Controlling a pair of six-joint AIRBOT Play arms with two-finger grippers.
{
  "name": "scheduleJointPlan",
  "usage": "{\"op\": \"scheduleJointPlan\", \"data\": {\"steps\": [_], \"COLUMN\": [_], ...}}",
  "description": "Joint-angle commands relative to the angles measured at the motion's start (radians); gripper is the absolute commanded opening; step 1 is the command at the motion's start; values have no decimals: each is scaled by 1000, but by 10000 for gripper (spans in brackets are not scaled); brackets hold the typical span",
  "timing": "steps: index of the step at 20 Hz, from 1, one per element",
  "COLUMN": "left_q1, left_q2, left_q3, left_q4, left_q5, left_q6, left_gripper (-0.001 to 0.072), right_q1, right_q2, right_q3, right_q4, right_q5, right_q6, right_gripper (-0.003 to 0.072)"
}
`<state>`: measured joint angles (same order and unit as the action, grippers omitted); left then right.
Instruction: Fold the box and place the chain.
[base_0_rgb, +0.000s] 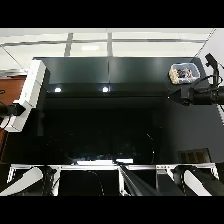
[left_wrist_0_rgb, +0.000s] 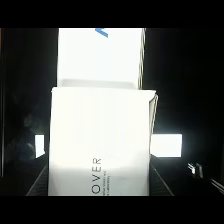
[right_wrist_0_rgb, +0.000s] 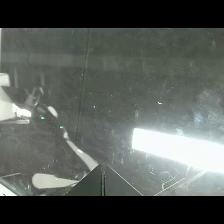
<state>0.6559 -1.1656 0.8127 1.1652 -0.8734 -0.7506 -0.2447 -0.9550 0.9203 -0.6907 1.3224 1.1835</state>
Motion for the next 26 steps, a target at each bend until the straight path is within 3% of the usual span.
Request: {"op": "scheduleJointPlan", "data": {"steps": [1, 3, 4, 5, 7, 11, 12, 13, 14, 15, 16, 19, 23, 26], "left_q1": [-6, -19, -28, -39, -72, -227, -272, -318, -354, -385, -409, -507, -634, -641], "left_q2": [-44, -69, -70, -66, -55, -44, -41, -40, -38, -34, -33, 4, 197, 297], "left_q3": [0, 0, 0, 7, 58, 265, 319, 367, 395, 403, 403, 349, 78, -95], "left_q4": [-36, -40, -43, -45, -76, -86, -86, -86, -86, -93, -109, -134, -101, -70], "left_q5": [29, 35, 53, 77, 82, -24, -63, -105, -129, -135, -148, -177, 29, 139], "left_q6": [53, 52, 52, 42, 25, -86, -166, -239, -335, -409, -416, -405, -371, -340], "left_gripper": [292, 330, 554, 715, 715, 713, 700, 577, 283, 132, 31, 21, 22, 25], "right_q1": [0, 0, 0, 0, 3, 145, 194, 232, 267, 290, 299, 298, 295, 295], "right_q2": [0, 0, 0, 0, 0, 0, 0, 0, -1, -1, -3, -5, -5, -5], "right_q3": [0, 0, 0, 1, 0, -14, -14, -14, -14, -14, -18, -74, -141, -142], "right_q4": [0, 0, 0, 0, -1, -109, -158, -211, -280, -354, -406, -471, -514, -484], "right_q5": [3, 4, 5, 5, -8, -303, -375, -428, -468, -491, -499, -535, -535, -512], "right_q6": [29, 29, 29, 29, 11, -34, -43, -44, -44, -43, -43, -43, -41, -35], "right_gripper": [16, 16, 16, 16, 16, 16, 16, 16, 16, 16, 16, 16, 16, 16]}}
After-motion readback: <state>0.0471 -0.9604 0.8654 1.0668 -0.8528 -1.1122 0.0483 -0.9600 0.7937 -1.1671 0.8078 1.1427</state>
